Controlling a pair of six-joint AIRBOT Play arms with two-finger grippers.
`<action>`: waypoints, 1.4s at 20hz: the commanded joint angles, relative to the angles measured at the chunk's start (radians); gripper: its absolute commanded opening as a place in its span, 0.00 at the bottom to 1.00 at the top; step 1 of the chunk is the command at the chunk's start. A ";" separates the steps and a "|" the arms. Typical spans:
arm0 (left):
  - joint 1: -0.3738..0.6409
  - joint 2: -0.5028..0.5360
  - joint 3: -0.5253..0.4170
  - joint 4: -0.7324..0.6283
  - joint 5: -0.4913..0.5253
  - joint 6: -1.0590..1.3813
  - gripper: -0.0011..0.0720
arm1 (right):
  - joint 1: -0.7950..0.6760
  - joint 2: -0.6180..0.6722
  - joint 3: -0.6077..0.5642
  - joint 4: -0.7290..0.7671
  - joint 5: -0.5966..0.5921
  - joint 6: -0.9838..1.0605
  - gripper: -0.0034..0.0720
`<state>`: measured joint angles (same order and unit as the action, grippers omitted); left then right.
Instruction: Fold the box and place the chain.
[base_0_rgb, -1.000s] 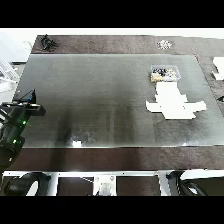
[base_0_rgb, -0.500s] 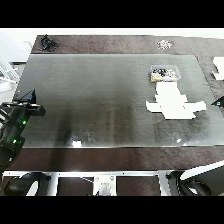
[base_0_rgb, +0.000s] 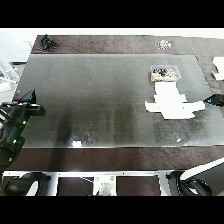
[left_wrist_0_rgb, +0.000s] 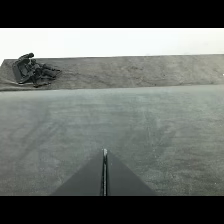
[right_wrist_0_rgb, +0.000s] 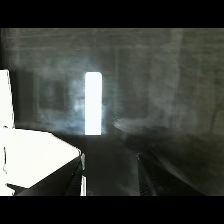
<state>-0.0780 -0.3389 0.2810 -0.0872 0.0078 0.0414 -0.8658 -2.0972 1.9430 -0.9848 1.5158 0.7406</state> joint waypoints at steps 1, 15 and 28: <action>0.000 0.000 0.001 0.000 0.000 0.000 0.04 | 0.005 -0.006 0.002 0.017 0.037 0.005 0.62; 0.000 0.000 0.001 0.000 0.000 0.000 0.04 | 0.003 -0.008 0.050 0.017 0.129 0.011 0.65; 0.000 0.000 0.001 0.000 0.000 0.000 0.04 | 0.019 -0.071 -0.023 0.143 0.250 0.023 0.63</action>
<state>-0.0780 -0.3389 0.2810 -0.0872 0.0074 0.0414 -0.8539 -2.1494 1.9263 -0.8593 1.7294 0.7540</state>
